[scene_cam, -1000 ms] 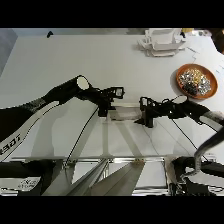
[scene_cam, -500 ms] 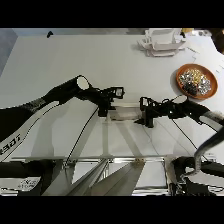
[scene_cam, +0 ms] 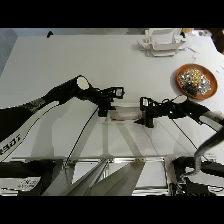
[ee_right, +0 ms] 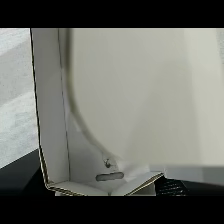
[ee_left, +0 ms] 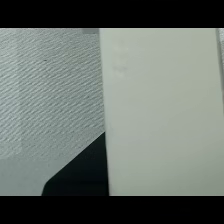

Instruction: Fold the box and place the chain.

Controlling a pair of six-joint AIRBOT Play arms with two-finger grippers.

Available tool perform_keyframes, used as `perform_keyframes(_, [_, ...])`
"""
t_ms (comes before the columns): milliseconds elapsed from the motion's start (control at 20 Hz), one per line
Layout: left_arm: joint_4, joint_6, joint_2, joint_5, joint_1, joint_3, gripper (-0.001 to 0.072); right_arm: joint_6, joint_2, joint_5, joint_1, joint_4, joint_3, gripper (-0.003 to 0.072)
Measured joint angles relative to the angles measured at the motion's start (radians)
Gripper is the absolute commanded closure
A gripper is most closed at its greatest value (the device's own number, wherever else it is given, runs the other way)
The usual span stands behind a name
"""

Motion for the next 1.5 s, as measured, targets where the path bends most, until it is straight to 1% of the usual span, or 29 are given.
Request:
perform_keyframes(450, [0.0,0.0,0.0,0.0,0.0,0.0,0.0696,0.0,0.0,0.003,0.0,-0.002,0.0,0.0284])
perform_keyframes(500, [0.0,0.0,0.0,0.0,0.0,0.0,0.0608,0.0,0.0,0.003,0.0,-0.002,0.0,0.0284])
perform_keyframes(600, [0.015,0.001,0.003,-0.005,0.0,-0.002,0.0102,-0.005,0.0,0.007,0.0,-0.008,0.0,0.0284])
perform_keyframes(650, [0.01,0.001,0.01,0.007,0.002,0.0,0.0015,-0.005,0.0,0.008,0.0,-0.008,0.0,0.0284])
perform_keyframes(800, [0.031,-0.018,0.042,-0.017,0.008,0.0,0.0015,-0.004,0.0,0.008,0.0,-0.008,0.0,0.0284])
perform_keyframes(900, [0.08,-0.053,0.077,-0.039,0.016,-0.001,0.0015,-0.003,0.0,0.007,0.0,-0.007,0.0,0.0284])
perform_keyframes(1050, [0.182,-0.14,0.135,-0.075,0.027,-0.001,0.0017,0.0,0.0,0.006,0.0,-0.004,0.0,0.0284])
perform_keyframes(1100, [0.22,-0.179,0.156,-0.089,0.029,-0.001,0.0029,0.0,0.0,0.006,0.0,-0.003,0.0,0.0284])
perform_keyframes(1150, [0.256,-0.217,0.176,-0.105,0.031,-0.001,0.012,0.0,0.0,0.006,0.0,-0.003,0.0,0.0284])
perform_keyframes(1200, [0.288,-0.259,0.198,-0.119,0.031,-0.001,0.0229,0.001,0.0,0.005,0.0,-0.002,0.0,0.0284])
perform_keyframes(1250, [0.317,-0.298,0.22,-0.14,0.032,-0.001,0.0358,0.002,0.0,0.004,0.0,0.0,0.0,0.0284])
perform_keyframes(1300, [0.337,-0.332,0.242,-0.16,0.032,-0.001,0.0572,0.003,0.0,0.004,0.0,0.0,0.0,0.0284])
perform_keyframes(1350, [0.351,-0.364,0.264,-0.172,0.031,-0.001,0.0701,0.003,0.0,0.004,0.0,0.0,0.0,0.0284])
perform_keyframes(1400, [0.36,-0.398,0.288,-0.195,0.028,-0.001,0.0707,0.002,0.0,0.004,0.0,0.0,0.0,0.0284])
perform_keyframes(1500, [0.334,-0.456,0.331,-0.234,0.011,-0.001,0.0708,0.002,0.0,0.004,0.0,-0.001,0.0,0.0284])
